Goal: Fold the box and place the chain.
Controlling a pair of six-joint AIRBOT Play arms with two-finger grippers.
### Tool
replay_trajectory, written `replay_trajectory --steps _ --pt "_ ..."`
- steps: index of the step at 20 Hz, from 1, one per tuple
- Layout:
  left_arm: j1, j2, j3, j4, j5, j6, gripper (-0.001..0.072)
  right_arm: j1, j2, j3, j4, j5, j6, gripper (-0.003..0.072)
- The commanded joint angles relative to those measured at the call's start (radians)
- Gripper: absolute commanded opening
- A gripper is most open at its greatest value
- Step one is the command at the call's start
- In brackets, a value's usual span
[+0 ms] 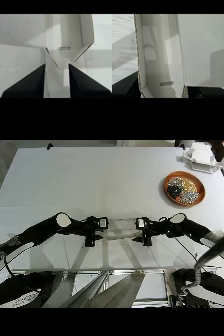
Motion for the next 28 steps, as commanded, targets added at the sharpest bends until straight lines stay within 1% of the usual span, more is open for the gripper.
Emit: replay_trajectory --steps 1,9,11,12,13,17,25,28 --pt "-0.006 -0.003 0.0 -0.021 0.002 0.023 0.019 0.0 0.0 0.0 0.0 0.0 0.0 0.0365" --pt "-0.034 -0.003 0.0 -0.018 -0.005 0.023 0.0192 0.0 0.0 0.0 0.0 0.0 0.0 0.0365" --pt "-0.031 -0.003 0.0 0.036 -0.009 0.023 0.0194 0.0 0.0 0.0 0.0 0.0 0.0 0.0365" --pt "-0.026 -0.003 0.0 0.073 -0.009 0.023 0.0206 0.0 0.0 0.0 0.0 0.0 0.0 0.0365" --pt "-0.018 -0.003 0.0 0.078 -0.009 0.023 0.0205 0.0 0.0 0.0 0.0 0.0 0.0 0.0365" --pt "0.02 0.001 0.0 0.077 -0.014 0.024 0.0206 0.0 0.0 0.0 0.0 0.0 0.0 0.0365" --pt "-0.008 -0.001 0.0 0.037 -0.028 0.068 0.0207 0.0 0.0 0.0 0.0 0.0 0.0 0.0365" --pt "-0.016 -0.001 0.0 0.02 -0.048 0.091 0.0206 0.0 0.0 0.0 0.0 0.0 0.0 0.0365"
